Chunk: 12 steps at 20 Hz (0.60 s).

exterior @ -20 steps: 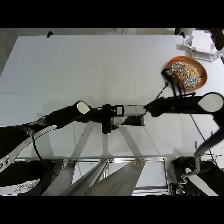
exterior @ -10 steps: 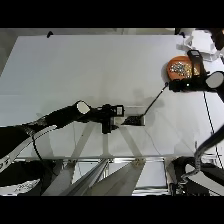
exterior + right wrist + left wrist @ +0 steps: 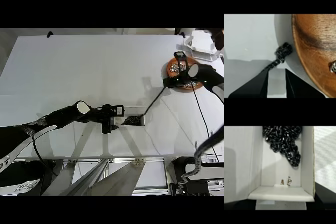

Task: Fold the box and place the chain.

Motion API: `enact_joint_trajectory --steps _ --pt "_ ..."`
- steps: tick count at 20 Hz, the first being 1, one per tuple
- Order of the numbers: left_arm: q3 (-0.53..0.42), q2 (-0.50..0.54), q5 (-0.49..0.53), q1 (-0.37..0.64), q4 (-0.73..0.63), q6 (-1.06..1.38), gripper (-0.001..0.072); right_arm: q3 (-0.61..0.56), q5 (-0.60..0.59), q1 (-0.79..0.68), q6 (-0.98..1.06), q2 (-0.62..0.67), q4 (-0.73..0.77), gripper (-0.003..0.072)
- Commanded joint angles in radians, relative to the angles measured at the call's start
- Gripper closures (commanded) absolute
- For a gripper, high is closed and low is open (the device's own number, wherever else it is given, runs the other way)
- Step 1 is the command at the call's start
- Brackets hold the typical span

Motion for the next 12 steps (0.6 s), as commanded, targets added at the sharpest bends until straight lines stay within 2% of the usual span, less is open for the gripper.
enact_joint_trajectory --steps 1,6,7,9,12 --pt "0.000 0.001 0.000 0.000 0.000 0.000 0.0505 0.017 -0.019 0.004 0.006 -0.064 -0.021 0.0439" --pt "0.000 0.001 0.000 0.000 0.000 0.000 0.0505 0.017 -0.046 0.004 0.006 -0.085 -0.014 0.0443" --pt "0.000 0.001 0.000 0.000 0.000 0.000 0.0505 0.017 -0.046 0.004 0.006 -0.085 -0.009 0.0463" --pt "0.000 0.001 0.000 0.000 0.000 0.000 0.0505 0.017 -0.039 0.004 0.006 -0.084 -0.010 0.0671" --pt "0.000 0.001 0.000 0.000 0.000 0.000 0.0505 0.017 -0.008 0.004 0.006 -0.076 -0.009 0.0668"
